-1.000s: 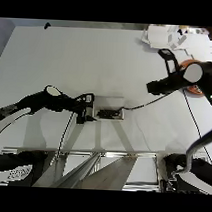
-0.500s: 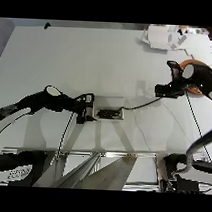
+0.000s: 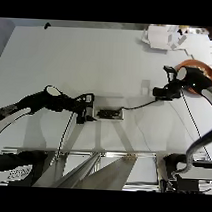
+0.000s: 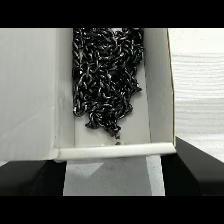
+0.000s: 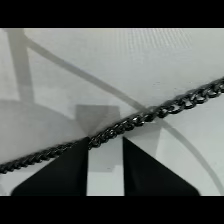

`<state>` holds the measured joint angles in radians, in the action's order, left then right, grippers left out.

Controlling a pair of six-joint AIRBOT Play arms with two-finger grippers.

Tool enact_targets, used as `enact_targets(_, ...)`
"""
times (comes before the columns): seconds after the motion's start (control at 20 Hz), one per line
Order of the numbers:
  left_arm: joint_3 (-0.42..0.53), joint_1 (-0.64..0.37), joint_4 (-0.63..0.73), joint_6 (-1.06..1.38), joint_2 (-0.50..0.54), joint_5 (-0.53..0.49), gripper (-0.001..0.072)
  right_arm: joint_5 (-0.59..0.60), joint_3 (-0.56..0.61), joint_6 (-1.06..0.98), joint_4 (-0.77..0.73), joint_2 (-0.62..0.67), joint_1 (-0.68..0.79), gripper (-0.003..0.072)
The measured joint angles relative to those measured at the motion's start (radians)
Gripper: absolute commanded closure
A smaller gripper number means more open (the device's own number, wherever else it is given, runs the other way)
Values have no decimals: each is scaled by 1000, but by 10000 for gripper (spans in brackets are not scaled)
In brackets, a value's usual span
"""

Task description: Fold the box and place the chain.

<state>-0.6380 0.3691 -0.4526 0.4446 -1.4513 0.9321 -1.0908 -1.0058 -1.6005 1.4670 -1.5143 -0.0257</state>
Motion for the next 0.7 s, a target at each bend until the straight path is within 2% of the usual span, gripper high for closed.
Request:
enact_targets(0.05,0,0,0,0,0,0,499,-6,0,-1,2,-3,0,667)
enact_targets(0.25,0,0,0,0,0,0,499,-39,3,27,-15,10,-6,667)
enact_targets(0.7,0,0,0,0,0,0,499,-176,2,65,-50,315,-95,667)
